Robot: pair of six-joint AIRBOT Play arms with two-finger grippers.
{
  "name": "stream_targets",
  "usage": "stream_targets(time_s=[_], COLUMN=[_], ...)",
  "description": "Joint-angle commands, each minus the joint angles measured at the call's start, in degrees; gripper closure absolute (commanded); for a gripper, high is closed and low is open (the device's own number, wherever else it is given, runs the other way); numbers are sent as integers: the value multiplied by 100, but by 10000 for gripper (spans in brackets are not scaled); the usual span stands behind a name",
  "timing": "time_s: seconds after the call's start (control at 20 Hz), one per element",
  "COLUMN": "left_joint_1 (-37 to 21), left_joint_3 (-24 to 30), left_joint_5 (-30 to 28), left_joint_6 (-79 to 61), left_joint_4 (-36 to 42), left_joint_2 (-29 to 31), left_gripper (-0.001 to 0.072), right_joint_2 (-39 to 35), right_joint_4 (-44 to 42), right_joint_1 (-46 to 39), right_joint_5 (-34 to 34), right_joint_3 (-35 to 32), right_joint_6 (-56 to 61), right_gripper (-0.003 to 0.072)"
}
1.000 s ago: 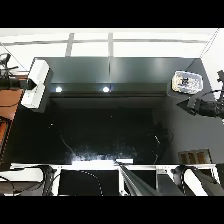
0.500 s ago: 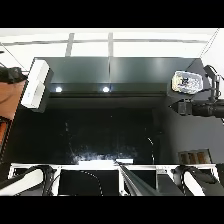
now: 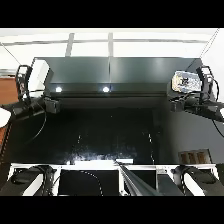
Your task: Fold the box and place the chain.
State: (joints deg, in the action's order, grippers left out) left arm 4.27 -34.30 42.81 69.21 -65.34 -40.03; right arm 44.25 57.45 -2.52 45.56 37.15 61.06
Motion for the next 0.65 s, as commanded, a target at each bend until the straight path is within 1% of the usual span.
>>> stream_targets(time_s=[0.0, 0.6], left_joint_1=[195, 195], left_joint_3=[459, 459], left_joint_5=[-133, -210], left_joint_6=[24, 24], left_joint_4=[4, 4], left_joint_2=[417, 407], left_gripper=[680, 680], right_joint_2=[-4, -4], right_joint_4=[146, 149], right_joint_1=[39, 39], right_joint_5=[-223, -225], right_joint_3=[-61, -61], right_joint_6=[-2, -2], right_gripper=[672, 672])
